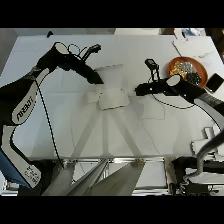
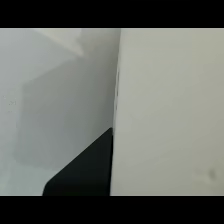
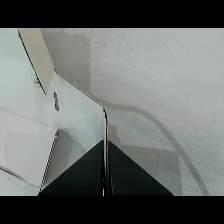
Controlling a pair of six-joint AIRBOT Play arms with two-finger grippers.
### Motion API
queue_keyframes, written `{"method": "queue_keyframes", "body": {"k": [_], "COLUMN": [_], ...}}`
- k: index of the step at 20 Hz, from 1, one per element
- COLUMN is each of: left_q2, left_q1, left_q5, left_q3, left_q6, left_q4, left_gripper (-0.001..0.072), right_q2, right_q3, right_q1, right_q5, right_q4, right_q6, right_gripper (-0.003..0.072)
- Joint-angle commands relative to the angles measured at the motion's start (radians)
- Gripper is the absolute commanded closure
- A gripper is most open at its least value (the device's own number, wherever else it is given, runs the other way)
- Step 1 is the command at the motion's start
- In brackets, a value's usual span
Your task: Fold the box and place the chain.
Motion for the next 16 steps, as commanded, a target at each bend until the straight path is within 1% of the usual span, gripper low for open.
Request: {"method": "queue_keyframes", "body": {"k": [1, 16], "left_q2": [0.002, 0.002], "left_q1": [0.000, 0.000], "left_q5": [-0.006, 0.012], "left_q3": [0.000, 0.000], "left_q6": [0.025, 0.061], "left_q4": [0.017, 0.017], "left_gripper": [0.0704, 0.0708], "right_q2": [0.000, 0.000], "right_q3": [-0.001, 0.000], "right_q1": [-0.001, -0.001], "right_q5": [0.002, 0.002], "right_q4": [0.000, 0.000], "right_q6": [0.002, 0.002], "right_gripper": [0.0670, 0.0670]}}
